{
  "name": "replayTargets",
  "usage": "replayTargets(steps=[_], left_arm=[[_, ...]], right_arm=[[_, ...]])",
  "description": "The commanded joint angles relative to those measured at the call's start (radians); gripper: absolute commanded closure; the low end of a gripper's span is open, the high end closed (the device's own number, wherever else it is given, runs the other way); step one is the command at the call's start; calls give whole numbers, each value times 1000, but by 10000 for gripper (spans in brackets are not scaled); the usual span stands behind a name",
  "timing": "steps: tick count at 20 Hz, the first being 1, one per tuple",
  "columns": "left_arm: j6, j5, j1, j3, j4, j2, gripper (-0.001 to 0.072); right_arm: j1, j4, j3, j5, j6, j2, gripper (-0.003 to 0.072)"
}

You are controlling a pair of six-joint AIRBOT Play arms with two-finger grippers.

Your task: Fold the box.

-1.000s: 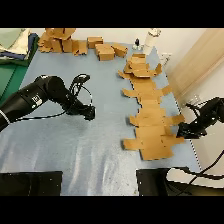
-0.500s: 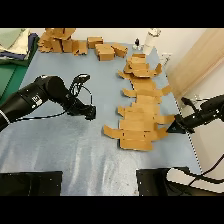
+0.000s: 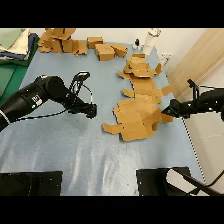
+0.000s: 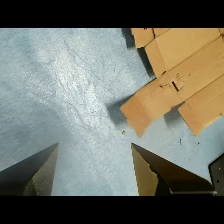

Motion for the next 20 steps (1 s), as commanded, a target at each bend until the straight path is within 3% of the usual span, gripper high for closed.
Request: replayTargets(steps=[1,4,8,18,20], left_arm=[[-1,8,23,0,2,1,16],[-1,-23,95,0,-14,1,17],[28,-129,189,0,-69,1,16],[93,-183,203,-39,-100,1,17],[102,-184,204,-48,-103,1,17]], right_arm=[[106,2,-3,78,58,44,684],[199,3,-31,168,121,80,684],[348,-6,-93,138,208,87,684],[710,-163,-294,265,476,142,668],[710,-196,-299,280,477,142,226]])
